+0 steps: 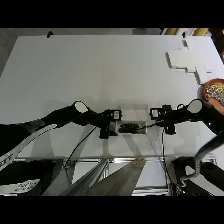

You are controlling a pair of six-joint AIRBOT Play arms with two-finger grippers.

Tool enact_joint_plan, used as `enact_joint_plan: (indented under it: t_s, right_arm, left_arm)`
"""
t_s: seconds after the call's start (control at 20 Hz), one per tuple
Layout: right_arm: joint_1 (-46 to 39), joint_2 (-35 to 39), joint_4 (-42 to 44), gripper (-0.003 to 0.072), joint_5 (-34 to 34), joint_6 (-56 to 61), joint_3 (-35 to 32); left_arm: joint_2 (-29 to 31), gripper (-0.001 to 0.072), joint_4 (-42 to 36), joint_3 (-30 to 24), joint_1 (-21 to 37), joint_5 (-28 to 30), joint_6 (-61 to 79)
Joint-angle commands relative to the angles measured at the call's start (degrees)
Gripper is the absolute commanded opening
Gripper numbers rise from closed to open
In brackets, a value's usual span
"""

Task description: Fold the box and place the chain.

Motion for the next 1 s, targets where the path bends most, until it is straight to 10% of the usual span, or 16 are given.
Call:
enact_joint_plan:
  t_s: [0.0, 0.4, 0.95]
  right_arm:
    - [0.0, 0.3, 0.5, 0.0177, -0.2, 0.0, -0.3]
    - [0.1, 0.4, -1.0, 0.0021, 0.4, 0.1, -2.2]
    - [0.1, 18.2, 4.6, 0.0021, 1.4, 1.8, -2.2]
  left_arm:
    - [0.0, 0.0289, 0.0, 0.0, 0.0, 0.0, 0.0]
    - [0.0, 0.0289, 0.0, 0.0, 0.0, 0.0, 0.0]
    - [0.0, 0.0289, 0.0, 0.0, 0.0, 0.0, 0.0]
